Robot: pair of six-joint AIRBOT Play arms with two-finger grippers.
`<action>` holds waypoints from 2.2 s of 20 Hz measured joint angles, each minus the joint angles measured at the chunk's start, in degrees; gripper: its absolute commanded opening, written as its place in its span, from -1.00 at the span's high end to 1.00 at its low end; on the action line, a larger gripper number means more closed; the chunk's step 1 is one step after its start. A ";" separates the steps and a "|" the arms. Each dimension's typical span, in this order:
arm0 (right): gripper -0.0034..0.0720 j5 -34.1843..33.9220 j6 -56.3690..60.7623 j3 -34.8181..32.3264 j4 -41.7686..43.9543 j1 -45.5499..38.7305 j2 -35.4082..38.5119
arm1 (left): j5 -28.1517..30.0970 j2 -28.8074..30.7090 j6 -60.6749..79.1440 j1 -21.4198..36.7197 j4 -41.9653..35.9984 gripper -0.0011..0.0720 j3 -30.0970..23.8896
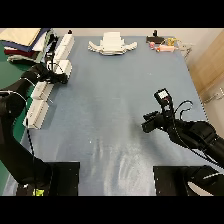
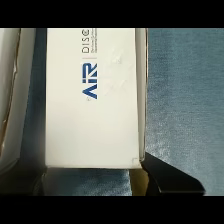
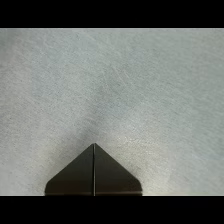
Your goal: Fold the box.
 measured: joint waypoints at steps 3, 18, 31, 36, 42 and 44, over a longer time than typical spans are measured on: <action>0.89 0.00 -0.02 0.00 0.00 0.00 0.00 | 0.09 -0.09 0.00 0.00 -0.33 -0.16 0.00; 0.90 -0.04 0.00 0.00 0.00 0.00 0.00 | -6.73 1.60 -0.35 1.03 -0.42 -0.94 1.44; 0.90 -7.67 2.12 6.51 2.99 0.02 -2.01 | -38.47 16.63 -3.23 2.78 2.93 0.94 8.55; 0.90 -16.98 4.94 20.11 5.81 0.09 -11.98 | -45.31 24.55 -3.13 -1.25 -0.94 0.94 5.14; 0.90 -27.67 5.68 31.01 14.32 0.13 -22.99 | -42.56 40.50 -4.98 -12.35 -1.68 0.94 -13.51; 0.90 -28.98 5.79 32.02 16.20 0.15 -24.26 | -39.67 45.75 -6.51 -16.17 -1.77 0.93 -20.33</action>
